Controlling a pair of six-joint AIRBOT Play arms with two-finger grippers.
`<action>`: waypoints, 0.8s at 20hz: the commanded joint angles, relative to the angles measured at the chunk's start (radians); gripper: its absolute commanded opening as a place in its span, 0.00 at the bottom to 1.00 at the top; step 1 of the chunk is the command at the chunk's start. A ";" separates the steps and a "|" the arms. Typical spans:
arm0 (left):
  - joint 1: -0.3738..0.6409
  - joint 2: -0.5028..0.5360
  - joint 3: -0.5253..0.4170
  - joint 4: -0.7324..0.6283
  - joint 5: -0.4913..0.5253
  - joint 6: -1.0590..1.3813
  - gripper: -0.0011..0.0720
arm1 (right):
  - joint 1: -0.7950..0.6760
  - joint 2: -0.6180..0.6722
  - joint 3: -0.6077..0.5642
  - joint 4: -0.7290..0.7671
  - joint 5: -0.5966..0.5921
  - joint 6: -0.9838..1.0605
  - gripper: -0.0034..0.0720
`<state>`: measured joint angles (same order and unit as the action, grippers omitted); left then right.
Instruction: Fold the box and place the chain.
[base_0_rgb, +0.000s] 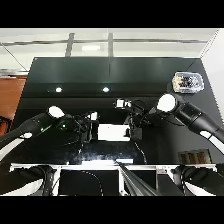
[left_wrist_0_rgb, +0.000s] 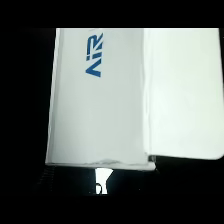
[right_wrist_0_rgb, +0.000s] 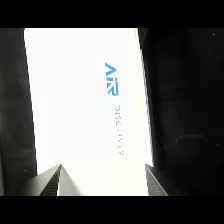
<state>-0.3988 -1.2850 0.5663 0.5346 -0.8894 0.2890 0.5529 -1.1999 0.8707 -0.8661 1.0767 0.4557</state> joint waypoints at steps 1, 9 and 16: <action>0.000 0.000 0.001 0.000 -0.001 0.000 0.70 | 0.024 -0.001 0.000 -0.051 -0.054 -0.026 0.88; 0.000 0.000 0.001 0.000 -0.001 0.000 0.70 | 0.036 -0.002 -0.001 -0.025 -0.029 -0.026 0.88; 0.000 0.000 0.001 0.000 -0.001 0.000 0.70 | 0.035 -0.010 -0.001 -0.023 -0.052 0.002 0.55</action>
<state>-0.3988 -1.2850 0.5663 0.5346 -0.8894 0.2886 0.5877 -1.2083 0.8700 -0.8906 1.0290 0.4343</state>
